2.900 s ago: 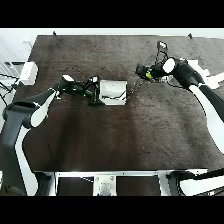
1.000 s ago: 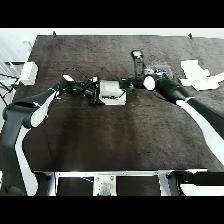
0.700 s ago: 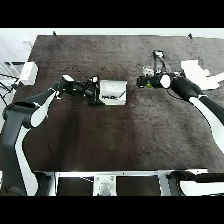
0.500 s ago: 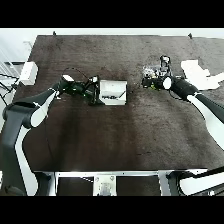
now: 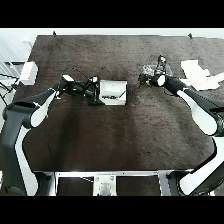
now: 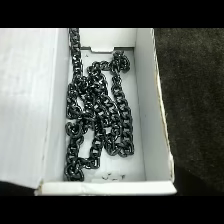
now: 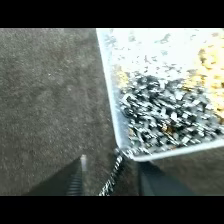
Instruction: Fold the box and place the chain.
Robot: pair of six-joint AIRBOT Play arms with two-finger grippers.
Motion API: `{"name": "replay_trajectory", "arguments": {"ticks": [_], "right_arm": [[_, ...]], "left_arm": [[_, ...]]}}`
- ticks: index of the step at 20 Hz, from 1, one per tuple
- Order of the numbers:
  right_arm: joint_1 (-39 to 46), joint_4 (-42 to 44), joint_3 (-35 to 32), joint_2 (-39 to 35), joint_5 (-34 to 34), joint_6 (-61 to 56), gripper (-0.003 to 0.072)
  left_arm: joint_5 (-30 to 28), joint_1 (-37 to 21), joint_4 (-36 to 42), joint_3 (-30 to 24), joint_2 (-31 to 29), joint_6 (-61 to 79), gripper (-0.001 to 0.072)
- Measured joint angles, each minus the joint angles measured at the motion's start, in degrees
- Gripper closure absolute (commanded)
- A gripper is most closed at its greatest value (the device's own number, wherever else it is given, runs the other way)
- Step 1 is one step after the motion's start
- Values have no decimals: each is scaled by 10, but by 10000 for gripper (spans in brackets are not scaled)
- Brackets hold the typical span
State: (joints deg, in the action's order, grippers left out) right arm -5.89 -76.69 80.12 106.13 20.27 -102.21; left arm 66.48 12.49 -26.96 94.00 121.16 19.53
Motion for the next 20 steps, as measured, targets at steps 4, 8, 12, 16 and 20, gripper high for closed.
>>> {"name": "replay_trajectory", "arguments": {"ticks": [4,8,12,16,20], "right_arm": [[-1,16,8,4,0,16,673],[-11,18,11,-62,25,48,674],[-38,-3,12,-172,91,72,674],[-103,-47,12,-279,165,79,675],[-182,-74,11,-331,205,70,675]], "left_arm": [[0,0,0,0,0,0,235],[0,0,0,0,0,0,235],[0,0,0,0,0,0,235],[0,0,0,0,0,0,235],[0,0,0,0,0,0,236]]}}
